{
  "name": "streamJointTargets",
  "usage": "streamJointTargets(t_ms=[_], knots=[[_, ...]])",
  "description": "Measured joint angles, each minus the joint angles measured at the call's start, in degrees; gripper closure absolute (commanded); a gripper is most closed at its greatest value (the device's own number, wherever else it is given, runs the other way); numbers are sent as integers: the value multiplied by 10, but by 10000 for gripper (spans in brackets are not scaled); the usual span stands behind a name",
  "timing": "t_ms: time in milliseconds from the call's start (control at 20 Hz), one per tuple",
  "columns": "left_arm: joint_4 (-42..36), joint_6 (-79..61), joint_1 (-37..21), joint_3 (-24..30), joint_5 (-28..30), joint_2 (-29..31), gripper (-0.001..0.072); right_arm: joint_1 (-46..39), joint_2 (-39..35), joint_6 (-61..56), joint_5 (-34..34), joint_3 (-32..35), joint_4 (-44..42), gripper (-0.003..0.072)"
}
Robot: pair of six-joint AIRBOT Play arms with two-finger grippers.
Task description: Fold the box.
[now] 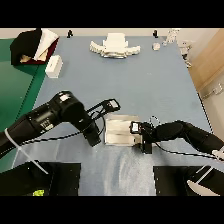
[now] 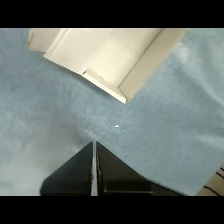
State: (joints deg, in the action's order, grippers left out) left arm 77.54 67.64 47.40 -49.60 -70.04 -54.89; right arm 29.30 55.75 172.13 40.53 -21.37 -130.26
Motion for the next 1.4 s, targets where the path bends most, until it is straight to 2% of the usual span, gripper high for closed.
streamJointTargets(t_ms=[50,250,550,700,850,1400], knots=[[-31,-75,-26,30,24,17,11,0,0,0,0,0,0,169],[-143,-306,-106,133,114,47,11,0,0,0,0,0,0,169],[-305,-613,-144,243,255,48,12,0,0,0,0,0,0,170],[-368,-693,-148,263,299,27,11,0,0,0,0,0,0,170],[-408,-737,-149,269,320,7,11,0,0,0,0,0,0,170],[-483,-821,-149,267,333,-29,11,0,0,0,0,0,0,170]])
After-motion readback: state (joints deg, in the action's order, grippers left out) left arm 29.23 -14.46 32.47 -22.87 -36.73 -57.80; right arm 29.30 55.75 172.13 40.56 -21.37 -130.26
